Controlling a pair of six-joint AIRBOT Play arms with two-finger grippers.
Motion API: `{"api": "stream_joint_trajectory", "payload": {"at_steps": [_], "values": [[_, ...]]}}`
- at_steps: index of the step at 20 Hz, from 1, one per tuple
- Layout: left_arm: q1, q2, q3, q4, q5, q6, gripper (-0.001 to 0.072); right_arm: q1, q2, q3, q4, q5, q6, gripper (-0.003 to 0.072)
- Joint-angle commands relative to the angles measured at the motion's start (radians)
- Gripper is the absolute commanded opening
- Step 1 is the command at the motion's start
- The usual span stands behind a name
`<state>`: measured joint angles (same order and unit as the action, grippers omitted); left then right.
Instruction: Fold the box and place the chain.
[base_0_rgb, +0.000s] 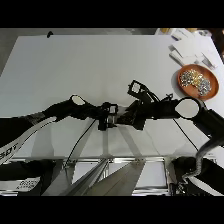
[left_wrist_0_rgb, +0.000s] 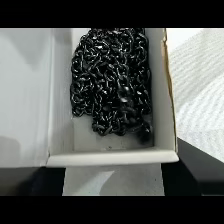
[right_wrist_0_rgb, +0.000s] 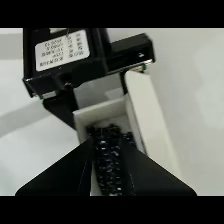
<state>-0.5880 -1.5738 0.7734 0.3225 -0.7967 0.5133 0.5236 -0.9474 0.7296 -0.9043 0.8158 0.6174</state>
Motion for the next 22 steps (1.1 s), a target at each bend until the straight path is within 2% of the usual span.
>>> {"api": "stream_joint_trajectory", "payload": {"at_steps": [1,3,4,8,9,10,12,13,15,19,22], "values": [[0.0,0.0,0.0,0.0,0.0,0.0,0.0252,-0.019,0.017,0.107,-0.2,0.055,0.016,0.0192],[0.0,0.0,0.0,0.0,0.0,0.0,0.0252,-0.1,0.018,0.166,-0.249,0.1,0.013,0.0189],[0.0,0.0,0.0,0.0,0.0,0.0,0.0252,-0.16,0.018,0.176,-0.26,0.113,0.002,0.0158],[0.0,0.0,0.0,0.0,0.0,0.0,0.0252,-0.42,-0.013,0.175,-0.261,0.221,-0.082,0.0148],[0.0,0.0,0.0,0.0,0.0,0.0,0.0252,-0.467,-0.037,0.173,-0.241,0.264,-0.141,0.0079],[0.0,0.0,0.0,0.0,0.0,0.0,0.0252,-0.494,-0.063,0.163,-0.217,0.281,-0.198,0.004],[0.0,0.0,0.0,0.0,0.0,0.0,0.0252,-0.503,-0.121,0.11,-0.187,0.283,-0.356,0.0048],[0.0,0.0,0.0,0.0,0.0,0.0,0.0252,-0.493,-0.148,0.077,-0.187,0.28,-0.429,0.0104],[0.0,0.0,0.0,0.0,0.0,0.0,0.0252,-0.46,-0.183,-0.014,-0.179,0.214,-0.536,0.0393],[0.0,0.0,0.0,0.0,0.0,0.0,0.0252,-0.376,-0.188,-0.161,-0.133,0.112,-0.692,0.0399],[0.0,0.0,0.0,0.0,0.0,0.0,0.0252,-0.333,-0.189,-0.19,-0.072,0.041,-0.713,0.0396]]}}
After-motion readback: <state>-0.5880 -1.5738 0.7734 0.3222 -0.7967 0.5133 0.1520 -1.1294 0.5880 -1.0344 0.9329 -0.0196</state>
